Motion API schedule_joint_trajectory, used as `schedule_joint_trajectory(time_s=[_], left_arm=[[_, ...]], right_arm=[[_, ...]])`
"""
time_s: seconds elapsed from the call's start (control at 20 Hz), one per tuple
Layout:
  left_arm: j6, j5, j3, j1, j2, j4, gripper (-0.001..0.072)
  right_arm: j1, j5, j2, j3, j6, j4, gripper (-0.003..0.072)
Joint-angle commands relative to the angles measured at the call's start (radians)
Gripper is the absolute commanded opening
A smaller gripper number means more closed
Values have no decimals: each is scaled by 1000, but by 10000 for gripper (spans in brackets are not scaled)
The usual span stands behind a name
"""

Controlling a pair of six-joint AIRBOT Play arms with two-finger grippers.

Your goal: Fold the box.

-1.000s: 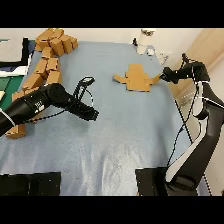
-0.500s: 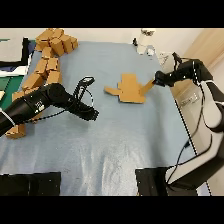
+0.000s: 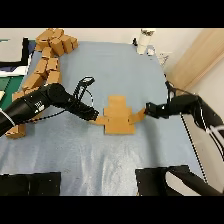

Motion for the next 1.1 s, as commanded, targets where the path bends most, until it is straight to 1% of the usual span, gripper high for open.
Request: schedule_joint_trajectory(time_s=[0.0,0.15,0.25,0.5,0.55,0.65,0.75,0.8,0.85,0.9,1.0,1.05], left_arm=[[0,0,1,0,0,0,10],[0,0,1,0,0,0,11],[0,0,1,0,0,0,11],[0,0,1,0,0,0,11],[0,1,1,0,0,0,11],[0,1,1,0,0,0,10],[0,5,1,0,0,0,10],[0,11,1,0,0,0,10],[0,19,1,0,0,0,10],[0,31,1,0,0,1,11],[0,50,1,0,0,0,10],[0,53,1,0,0,-3,11]], right_arm=[[30,-27,117,-113,37,-33,286],[30,-20,84,-111,37,-68,286],[29,-9,19,-91,33,-88,286],[26,-22,-165,48,-53,-111,286],[26,-60,-183,85,-53,-125,285],[26,-129,-177,141,-53,-142,286],[26,-131,-170,188,-34,-207,287],[25,-127,-177,208,-10,-275,295],[23,-127,-190,221,12,-335,385],[11,-133,-209,228,21,-366,423],[-21,-142,-249,228,8,-336,422],[-31,-144,-269,228,-34,-306,421]])
